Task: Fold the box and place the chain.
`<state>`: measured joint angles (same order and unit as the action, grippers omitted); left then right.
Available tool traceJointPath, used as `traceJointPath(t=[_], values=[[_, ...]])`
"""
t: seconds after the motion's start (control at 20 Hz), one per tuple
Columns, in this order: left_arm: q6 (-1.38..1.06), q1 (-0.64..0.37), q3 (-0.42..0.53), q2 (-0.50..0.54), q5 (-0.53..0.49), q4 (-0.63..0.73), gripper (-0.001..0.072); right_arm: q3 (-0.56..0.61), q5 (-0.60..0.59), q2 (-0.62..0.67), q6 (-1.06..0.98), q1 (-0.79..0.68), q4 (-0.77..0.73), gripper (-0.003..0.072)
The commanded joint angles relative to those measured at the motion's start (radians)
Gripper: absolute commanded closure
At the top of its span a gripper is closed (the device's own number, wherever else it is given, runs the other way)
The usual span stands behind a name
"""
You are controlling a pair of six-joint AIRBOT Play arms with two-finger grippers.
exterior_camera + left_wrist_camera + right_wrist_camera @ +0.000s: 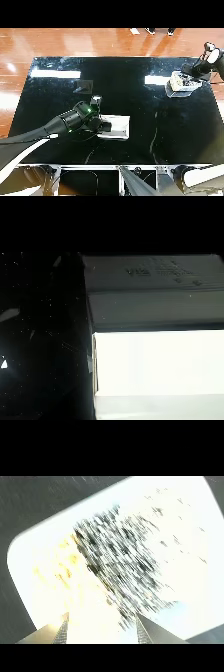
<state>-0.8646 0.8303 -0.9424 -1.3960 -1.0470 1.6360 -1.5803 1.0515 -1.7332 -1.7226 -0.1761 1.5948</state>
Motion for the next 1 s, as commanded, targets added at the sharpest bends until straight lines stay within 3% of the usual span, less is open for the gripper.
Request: traceJointPath(t=[0.0, 0.6, 0.95], values=[[0.000, -0.001, 0.000, 0.000, 0.001, 0.000, 0.0689, -0.106, 0.028, -0.117, 0.005, -0.005, -0.097, 0.0169], [0.000, -0.001, 0.000, 0.000, 0.000, 0.000, 0.0689, -0.106, 0.021, -0.145, 0.034, -0.004, -0.207, 0.0170], [0.000, -0.001, 0.000, 0.000, 0.001, 0.000, 0.0689, -0.182, 0.117, -0.124, 0.038, -0.005, -0.115, 0.0169]])
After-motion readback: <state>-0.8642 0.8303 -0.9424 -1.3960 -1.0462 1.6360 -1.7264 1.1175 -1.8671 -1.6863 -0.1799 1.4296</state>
